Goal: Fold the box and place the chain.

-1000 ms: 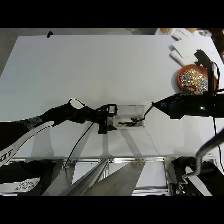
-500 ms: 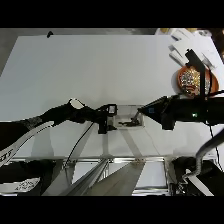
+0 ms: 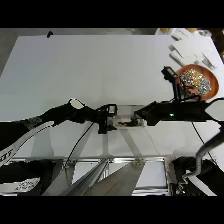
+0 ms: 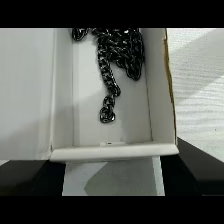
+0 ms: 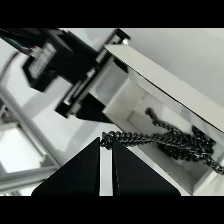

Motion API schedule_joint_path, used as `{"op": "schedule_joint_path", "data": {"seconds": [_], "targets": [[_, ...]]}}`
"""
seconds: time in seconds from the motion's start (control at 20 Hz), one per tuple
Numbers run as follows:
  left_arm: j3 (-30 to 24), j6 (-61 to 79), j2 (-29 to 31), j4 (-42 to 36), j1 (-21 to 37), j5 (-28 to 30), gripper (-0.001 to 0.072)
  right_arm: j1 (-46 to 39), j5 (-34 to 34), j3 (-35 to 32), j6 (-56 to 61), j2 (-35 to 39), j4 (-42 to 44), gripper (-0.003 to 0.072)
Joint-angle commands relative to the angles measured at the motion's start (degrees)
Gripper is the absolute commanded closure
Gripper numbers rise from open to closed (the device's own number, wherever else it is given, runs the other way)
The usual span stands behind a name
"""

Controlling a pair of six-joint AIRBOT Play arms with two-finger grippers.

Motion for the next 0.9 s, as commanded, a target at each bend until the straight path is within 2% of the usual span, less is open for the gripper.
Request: {"op": "schedule_joint_path", "data": {"seconds": [0.0,0.15,0.3,0.4,0.6,0.7,0.75,0.8,0.85], "targets": [[0.00,0.00,0.02,0.00,0.04,0.02,0.0395,0.09,-2.62,-4.02,-3.78,-4.83,0.26,0.0668],[0.00,0.00,0.04,0.00,0.04,0.02,0.0395,0.11,-2.80,-4.48,-4.59,-8.74,0.20,0.0661],[0.00,0.00,0.04,0.00,0.04,0.02,0.0395,0.09,-1.03,-4.46,-4.59,-10.16,1.18,0.0500],[0.00,0.00,0.04,0.00,0.04,0.02,0.0395,-0.59,1.81,-3.67,-4.68,-10.12,3.80,0.0484],[0.00,0.00,0.02,0.00,0.04,0.02,0.0395,-7.10,8.00,5.62,-5.01,-10.12,7.21,0.0494],[0.00,0.00,0.04,0.00,0.04,0.02,0.0395,-11.43,9.31,11.04,-5.01,-10.12,7.21,0.0587],[0.00,0.00,0.02,0.00,0.04,0.02,0.0395,-13.79,8.72,12.81,-5.01,-10.12,7.21,0.0589],[0.00,0.00,0.02,0.02,0.04,0.02,0.0395,-15.76,7.39,13.46,-5.07,-10.12,6.99,0.0613],[0.00,0.00,0.04,0.00,0.04,0.02,0.0395,-17.59,5.42,13.46,-5.57,-10.23,5.29,0.0668]]}}
